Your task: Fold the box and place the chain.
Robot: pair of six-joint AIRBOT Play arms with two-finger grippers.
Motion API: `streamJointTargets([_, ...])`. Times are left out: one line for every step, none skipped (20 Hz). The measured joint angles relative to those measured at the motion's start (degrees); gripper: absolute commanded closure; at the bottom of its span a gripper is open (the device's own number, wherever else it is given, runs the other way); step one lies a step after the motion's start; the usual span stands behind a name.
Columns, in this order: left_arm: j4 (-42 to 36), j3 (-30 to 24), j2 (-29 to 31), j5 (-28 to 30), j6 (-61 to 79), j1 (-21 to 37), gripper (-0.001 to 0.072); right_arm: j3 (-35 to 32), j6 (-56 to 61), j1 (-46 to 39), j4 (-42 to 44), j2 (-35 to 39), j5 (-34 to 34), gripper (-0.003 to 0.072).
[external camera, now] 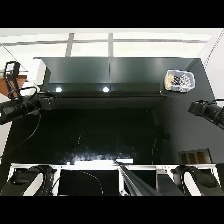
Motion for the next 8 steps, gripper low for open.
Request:
streamJointTargets([0.11, -0.17, 0.13, 0.42, 0.02, 0.0, 0.068, -0.17, 0.09, 0.0, -0.04, 0.04, -0.17, 0.0646])
streamJointTargets([0.17, -0.31, 0.24, 0.57, 0.0, 0.0, 0.068, -0.31, 0.11, 0.0, -0.11, 0.04, -0.13, 0.0646])
streamJointTargets([0.22, -0.42, 0.31, 0.68, 0.0, 0.0, 0.0679, -0.42, 0.17, 0.0, -0.11, 0.09, -0.39, 0.0645])
streamJointTargets([0.22, -0.48, 0.33, 0.9, 0.0, 0.0, 0.068, -0.48, 0.28, 0.0, -0.22, 0.09, -0.35, 0.0646])
streamJointTargets([0.24, -0.52, 0.37, 0.92, 0.0, 0.0, 0.0679, -0.5, 0.28, 0.0, -0.24, 0.09, -0.37, 0.0645])
streamJointTargets([0.24, -0.57, 0.39, 0.94, 0.0, 0.0, 0.0679, -0.55, 0.28, 0.0, -0.24, 0.09, -0.39, 0.0645])
streamJointTargets([0.24, -0.59, 0.42, 1.01, 0.0, 0.0, 0.0679, -0.57, 0.28, 0.0, -0.26, 0.09, -0.44, 0.0645])
streamJointTargets([0.24, -0.59, 0.42, 1.09, 0.0, 0.0, 0.0679, -0.61, 0.28, 0.0, -0.26, 0.09, -0.39, 0.0645])
